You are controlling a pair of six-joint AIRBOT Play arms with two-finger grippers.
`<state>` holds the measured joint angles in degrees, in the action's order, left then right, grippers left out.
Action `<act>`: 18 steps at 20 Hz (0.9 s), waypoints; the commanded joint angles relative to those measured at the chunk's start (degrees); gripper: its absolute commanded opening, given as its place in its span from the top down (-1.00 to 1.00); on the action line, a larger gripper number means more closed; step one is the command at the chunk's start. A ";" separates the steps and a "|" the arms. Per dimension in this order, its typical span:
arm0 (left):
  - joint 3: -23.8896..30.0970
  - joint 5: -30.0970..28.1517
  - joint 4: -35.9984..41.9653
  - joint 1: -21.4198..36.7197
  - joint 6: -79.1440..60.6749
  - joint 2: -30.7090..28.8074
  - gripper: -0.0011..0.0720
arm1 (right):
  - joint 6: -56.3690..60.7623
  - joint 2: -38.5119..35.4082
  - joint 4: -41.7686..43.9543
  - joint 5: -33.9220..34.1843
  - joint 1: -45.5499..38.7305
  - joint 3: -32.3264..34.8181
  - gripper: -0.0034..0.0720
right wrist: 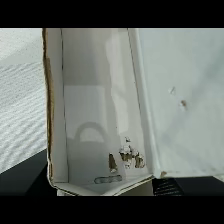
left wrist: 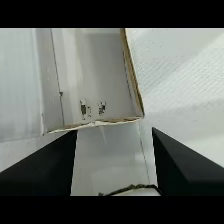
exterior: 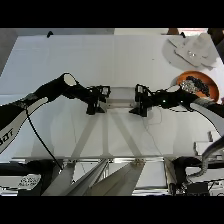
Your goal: Fold the box and place the chain.
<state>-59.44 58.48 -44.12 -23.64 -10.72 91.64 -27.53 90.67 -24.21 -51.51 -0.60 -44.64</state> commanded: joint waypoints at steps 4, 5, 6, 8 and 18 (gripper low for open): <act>0.02 0.00 0.72 -0.02 0.02 0.00 0.12 | 0.02 0.02 0.04 0.00 0.00 -0.04 -0.42; 0.02 0.00 0.68 -0.02 0.04 0.00 0.12 | 0.02 0.02 0.04 0.02 0.00 -0.04 -0.42; 0.02 0.00 0.57 -0.02 0.02 0.02 0.12 | 0.02 0.02 0.04 0.02 0.00 -0.04 -0.42; 0.02 -0.02 0.57 0.00 0.02 0.00 0.12 | 0.02 0.02 0.04 0.00 0.00 -0.04 -0.42; 0.02 -0.02 0.57 0.00 0.02 0.02 0.12 | 0.02 0.02 0.04 0.02 0.00 -0.04 -0.42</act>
<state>-59.44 58.48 -43.53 -23.64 -10.70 91.64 -27.51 90.67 -24.18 -51.48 -0.60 -44.64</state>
